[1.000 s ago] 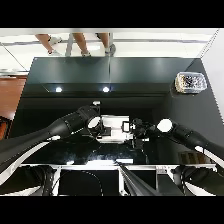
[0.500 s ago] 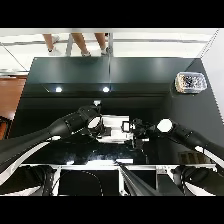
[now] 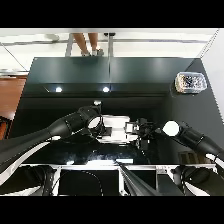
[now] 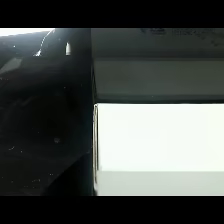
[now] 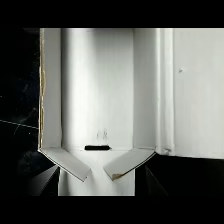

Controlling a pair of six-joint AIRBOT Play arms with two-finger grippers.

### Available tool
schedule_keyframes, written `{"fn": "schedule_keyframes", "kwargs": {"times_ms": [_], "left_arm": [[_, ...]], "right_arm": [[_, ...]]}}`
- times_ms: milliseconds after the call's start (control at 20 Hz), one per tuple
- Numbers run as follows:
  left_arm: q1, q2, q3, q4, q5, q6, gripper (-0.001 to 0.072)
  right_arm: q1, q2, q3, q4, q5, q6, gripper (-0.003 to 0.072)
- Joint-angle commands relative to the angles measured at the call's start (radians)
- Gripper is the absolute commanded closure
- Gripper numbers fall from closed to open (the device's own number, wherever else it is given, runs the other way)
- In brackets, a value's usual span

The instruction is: Fold the box and place the chain.

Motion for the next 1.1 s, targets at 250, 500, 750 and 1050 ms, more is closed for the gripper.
{"fn": "schedule_keyframes", "kwargs": {"times_ms": [250,500,750,1050], "left_arm": [[0.0,0.0,0.001,-0.02,-0.001,-0.001,0.068],[0.0,0.0,0.001,-0.02,-0.001,-0.001,0.068],[0.0,0.0,0.001,-0.02,-0.001,-0.001,0.068],[0.0,0.0,0.001,-0.02,-0.001,-0.001,0.068]], "right_arm": [[0.002,0.017,0.0,0.06,0.009,0.019,0.0185],[0.032,0.008,0.0,0.101,0.008,0.021,0.0631],[0.059,-0.041,0.0,0.263,-0.071,0.02,0.063],[0.059,-0.043,-0.002,0.263,-0.082,0.047,0.063]]}}
